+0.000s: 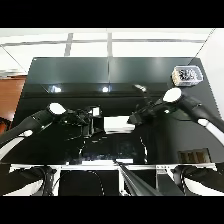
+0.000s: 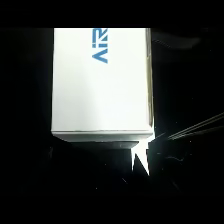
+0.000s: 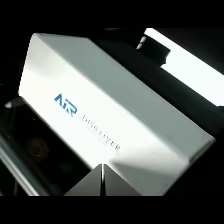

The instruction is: Fold the box and place the chain.

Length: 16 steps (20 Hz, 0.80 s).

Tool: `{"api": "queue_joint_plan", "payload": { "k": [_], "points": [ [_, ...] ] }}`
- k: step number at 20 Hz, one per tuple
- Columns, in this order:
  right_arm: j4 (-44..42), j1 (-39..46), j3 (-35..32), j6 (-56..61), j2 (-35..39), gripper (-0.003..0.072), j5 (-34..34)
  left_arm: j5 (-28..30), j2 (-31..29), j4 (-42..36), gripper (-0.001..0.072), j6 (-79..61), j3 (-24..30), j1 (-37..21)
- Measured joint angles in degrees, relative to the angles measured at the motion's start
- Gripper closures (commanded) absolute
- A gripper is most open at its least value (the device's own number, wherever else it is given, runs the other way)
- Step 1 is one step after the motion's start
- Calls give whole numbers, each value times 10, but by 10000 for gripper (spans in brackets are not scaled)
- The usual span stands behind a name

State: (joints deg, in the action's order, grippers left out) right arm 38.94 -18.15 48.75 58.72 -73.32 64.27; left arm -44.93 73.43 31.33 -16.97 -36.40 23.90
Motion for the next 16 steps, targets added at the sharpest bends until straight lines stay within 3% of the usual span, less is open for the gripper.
{"api": "queue_joint_plan", "payload": {
  "k": [4, 7, 13, 16],
  "points": [
    [14, 98, 7, 0, 86, 672, 74, -12, -43, 34, -9, 68, -16, 1],
    [33, 164, 9, 3, 127, 672, 120, -27, -53, 49, -8, 133, -60, 16],
    [50, 219, 10, 7, 148, 672, 128, -36, 40, 59, -8, 246, -175, 69],
    [52, 224, 10, 8, 150, 672, 128, -53, 88, 60, -9, 274, -204, 80]
  ]
}}
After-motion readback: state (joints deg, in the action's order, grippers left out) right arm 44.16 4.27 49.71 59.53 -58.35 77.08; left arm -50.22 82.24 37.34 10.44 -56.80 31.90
